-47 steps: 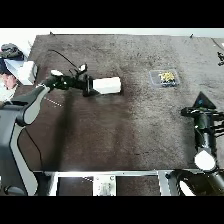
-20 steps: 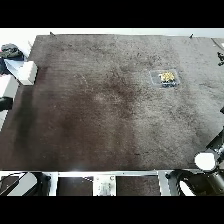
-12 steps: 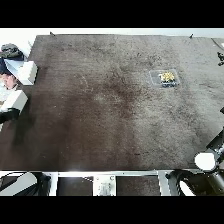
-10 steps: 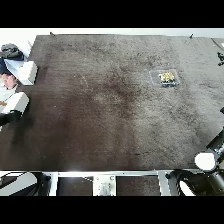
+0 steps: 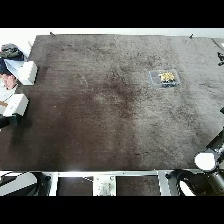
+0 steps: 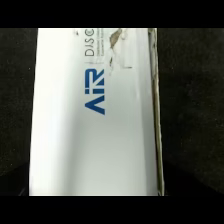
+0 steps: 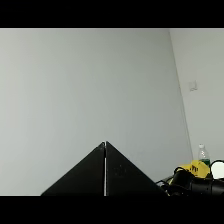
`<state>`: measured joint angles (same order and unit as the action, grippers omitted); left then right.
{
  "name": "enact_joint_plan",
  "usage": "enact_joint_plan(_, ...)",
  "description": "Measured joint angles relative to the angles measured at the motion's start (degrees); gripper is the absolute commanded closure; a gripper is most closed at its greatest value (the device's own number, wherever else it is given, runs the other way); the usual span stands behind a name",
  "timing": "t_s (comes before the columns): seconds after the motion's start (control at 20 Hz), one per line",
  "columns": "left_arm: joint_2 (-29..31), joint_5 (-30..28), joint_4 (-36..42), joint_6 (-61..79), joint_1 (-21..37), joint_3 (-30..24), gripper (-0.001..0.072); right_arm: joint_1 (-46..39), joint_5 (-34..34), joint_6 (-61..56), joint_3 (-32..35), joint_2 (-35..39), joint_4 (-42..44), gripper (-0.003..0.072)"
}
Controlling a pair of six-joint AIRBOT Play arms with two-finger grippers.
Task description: Fold the box and place the chain.
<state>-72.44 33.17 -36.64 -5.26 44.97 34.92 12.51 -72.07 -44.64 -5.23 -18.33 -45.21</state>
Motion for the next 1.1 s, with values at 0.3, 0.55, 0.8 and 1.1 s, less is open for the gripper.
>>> enact_joint_plan(0.3, -0.09, -0.63, -0.68, 0.96, 0.02, -0.02, -0.0011, 0.0, 0.0, 0.0, 0.0, 0.0, 0.0, 0.0672)
enact_joint_plan(0.55, 0.28, -0.59, -0.68, 1.03, 0.02, 0.74, -0.0011, 0.0, 0.0, 0.0, 0.0, 0.0, 0.02, 0.0672)
enact_joint_plan(0.8, 5.46, 3.58, -0.7, -1.95, 0.02, 3.5, -0.0011, 0.0, 0.0, 0.0, 0.0, 0.0, 0.0, 0.0672)
enact_joint_plan(1.1, 15.85, 7.78, 2.34, -4.48, 0.02, 6.12, 0.0492, 0.0, 0.02, 0.0, 0.0, 0.0, 0.02, 0.0672)
